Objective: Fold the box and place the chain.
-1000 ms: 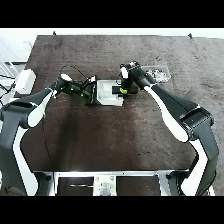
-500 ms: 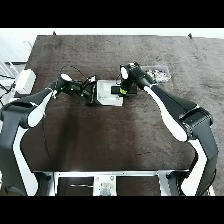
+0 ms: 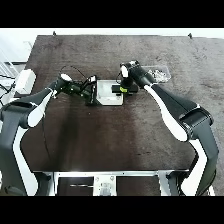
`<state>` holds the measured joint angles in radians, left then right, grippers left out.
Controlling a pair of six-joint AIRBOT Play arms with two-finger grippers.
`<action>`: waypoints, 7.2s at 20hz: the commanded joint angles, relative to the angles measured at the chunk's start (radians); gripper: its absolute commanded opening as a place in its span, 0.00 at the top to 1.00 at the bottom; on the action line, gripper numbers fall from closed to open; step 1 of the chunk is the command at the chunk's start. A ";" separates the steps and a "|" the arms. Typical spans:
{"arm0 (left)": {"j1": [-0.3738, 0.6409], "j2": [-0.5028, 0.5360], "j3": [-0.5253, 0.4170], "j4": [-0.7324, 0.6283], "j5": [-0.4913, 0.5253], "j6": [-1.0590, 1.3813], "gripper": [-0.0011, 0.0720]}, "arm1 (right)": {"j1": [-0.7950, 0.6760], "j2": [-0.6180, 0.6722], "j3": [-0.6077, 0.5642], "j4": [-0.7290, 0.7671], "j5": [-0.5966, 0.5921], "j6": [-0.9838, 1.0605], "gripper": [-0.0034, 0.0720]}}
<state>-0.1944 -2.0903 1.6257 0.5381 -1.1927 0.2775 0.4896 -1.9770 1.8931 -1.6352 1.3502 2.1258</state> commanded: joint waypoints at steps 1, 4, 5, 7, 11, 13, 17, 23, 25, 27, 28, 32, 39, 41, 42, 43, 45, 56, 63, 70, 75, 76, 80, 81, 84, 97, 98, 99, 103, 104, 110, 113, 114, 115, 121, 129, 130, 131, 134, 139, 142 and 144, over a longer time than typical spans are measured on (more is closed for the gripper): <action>0.000 0.001 0.000 0.000 0.000 0.000 0.34 | 0.002 0.016 0.008 0.004 0.037 -0.046 0.35; 0.000 0.001 0.000 0.000 0.000 0.000 0.34 | 0.002 0.056 0.008 0.005 0.058 -0.089 0.35; 0.000 0.001 0.000 0.000 0.000 0.000 0.34 | 0.002 0.078 0.008 0.005 0.058 -0.117 0.35; 0.000 0.001 0.000 0.000 -0.001 0.000 0.34 | 0.000 0.129 0.008 0.003 0.058 -0.179 0.35; 0.000 0.001 0.000 0.000 -0.001 0.000 0.34 | -0.046 0.224 0.008 -0.102 0.057 -0.307 0.38; 0.000 0.001 0.000 0.000 -0.002 0.000 0.34 | -0.110 0.239 0.008 -0.193 0.045 -0.327 0.37; 0.000 0.001 0.000 0.000 -0.001 0.000 0.34 | -0.304 0.214 0.006 -0.151 -0.140 -0.359 0.39; 0.000 0.001 0.000 0.000 0.000 0.000 0.34 | -0.481 0.078 0.006 0.240 -0.318 -0.571 0.42; 0.000 0.001 0.000 0.000 0.000 0.000 0.34 | -0.487 0.035 0.006 0.242 -0.335 -0.576 0.47; 0.000 0.001 0.000 0.000 0.000 0.000 0.34 | -0.487 0.002 0.006 0.257 -0.341 -0.583 0.47; 0.000 0.001 0.000 0.000 0.000 0.000 0.34 | -0.487 -0.013 0.006 0.272 -0.346 -0.596 0.47; 0.000 0.001 0.000 0.000 0.000 0.000 0.34 | -0.487 -0.047 0.006 0.344 -0.374 -0.621 0.47; 0.000 0.001 0.000 0.000 0.000 0.000 0.34 | -0.485 -0.056 0.016 0.345 -0.372 -0.620 0.94; 0.000 0.001 0.000 0.000 0.000 0.000 0.34 | -0.485 -0.045 0.021 0.344 -0.370 -0.620 0.94; 0.000 0.001 0.000 0.000 0.000 0.000 0.34 | -0.485 -0.035 0.021 0.341 -0.364 -0.620 0.94; 0.000 0.001 0.000 0.000 0.000 0.000 0.34 | -0.485 -0.024 0.021 0.341 -0.363 -0.620 0.94; 0.000 0.001 0.000 0.000 0.000 0.000 0.34 | -0.485 0.001 0.023 0.338 -0.362 -0.621 0.94; 0.000 0.001 0.000 0.000 0.000 0.000 0.34 | -0.449 0.494 0.023 0.337 -0.305 -0.801 0.94; 0.000 0.001 0.000 0.000 0.000 0.000 0.34 | -0.342 0.789 0.023 0.334 -0.323 -0.847 0.94; 0.000 0.001 0.000 0.000 0.000 0.000 0.34 | -0.179 0.815 -0.034 0.334 -0.208 -0.855 0.94; 0.000 0.001 0.000 0.000 0.000 0.000 0.34 | -0.057 0.813 -0.199 0.341 -0.286 -0.851 0.94; 0.000 0.001 0.000 0.000 0.000 0.000 0.34 | -0.036 0.809 -0.235 0.344 -0.324 -0.851 0.94; 0.000 0.001 0.000 0.000 0.000 0.000 0.34 | 0.034 0.776 -0.358 0.346 -0.475 -0.843 0.94; 0.000 0.001 0.000 0.000 0.000 0.000 0.34 | 0.046 0.760 -0.376 0.354 -0.503 -0.843 0.94; 0.000 0.001 0.000 0.000 0.000 0.000 0.34 | 0.056 0.693 -0.397 0.399 -0.521 -0.843 0.94; 0.000 0.001 0.000 0.000 0.000 0.000 0.34 | 0.056 0.190 -0.571 0.552 -0.761 -0.844 0.82; 0.000 0.001 0.000 0.000 0.000 0.000 0.34 | 0.049 0.193 -0.568 0.551 -0.768 -0.844 0.54; 0.000 0.001 0.000 0.000 0.000 0.000 0.34 | 0.040 0.200 -0.558 0.550 -0.768 -0.845 0.40; 0.000 0.001 0.000 0.000 0.000 0.000 0.34 | -0.023 0.327 -0.536 0.550 -0.754 -0.848 0.40; 0.000 0.001 0.000 0.000 0.000 0.000 0.34 | -0.046 0.383 -0.536 0.550 -0.740 -0.855 0.40; 0.000 0.001 0.000 0.000 0.000 0.000 0.34 | -0.229 0.662 -0.584 0.430 -0.624 -0.846 0.40; 0.000 0.001 0.000 0.000 0.000 0.000 0.34 | -0.375 0.664 -0.700 0.423 -0.698 -0.784 0.40; 0.000 0.001 0.000 0.000 0.000 0.000 0.34 | -0.415 0.648 -0.758 0.428 -0.787 -0.743 0.40; 0.000 0.001 0.000 0.000 0.000 0.000 0.34 | -0.444 0.625 -0.802 0.452 -0.871 -0.727 0.39; 0.000 0.001 0.000 0.000 0.000 0.000 0.34 | -0.436 0.352 -0.754 0.600 -0.993 -0.742 0.36; 0.000 0.001 0.000 0.000 0.000 0.000 0.34 | -0.378 0.099 -0.504 0.656 -0.995 -0.742 0.36; 0.000 0.001 0.000 0.000 0.000 0.000 0.34 | -0.378 0.082 -0.483 0.659 -0.995 -0.742 0.38; 0.000 0.001 0.000 0.000 0.000 0.000 0.34 | -0.378 0.070 -0.469 0.659 -0.995 -0.742 0.52; 0.000 0.001 0.000 0.000 0.000 0.000 0.34 | -0.386 0.070 -0.467 0.647 -0.994 -0.751 0.94; 0.000 0.001 0.000 0.000 0.000 0.000 0.34 | -0.369 0.195 -0.468 0.629 -0.880 -0.788 0.94; 0.000 0.001 0.000 0.000 0.000 0.000 0.34 | -0.346 0.385 -0.468 0.614 -0.819 -0.829 0.94; 0.000 0.001 0.000 0.000 0.000 0.000 0.34 | -0.323 0.528 -0.468 0.564 -0.763 -0.829 0.94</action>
<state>-0.1944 -2.0903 1.6253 0.5381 -1.1931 0.2779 0.1421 -1.6115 1.4242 -1.0256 0.5041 1.3174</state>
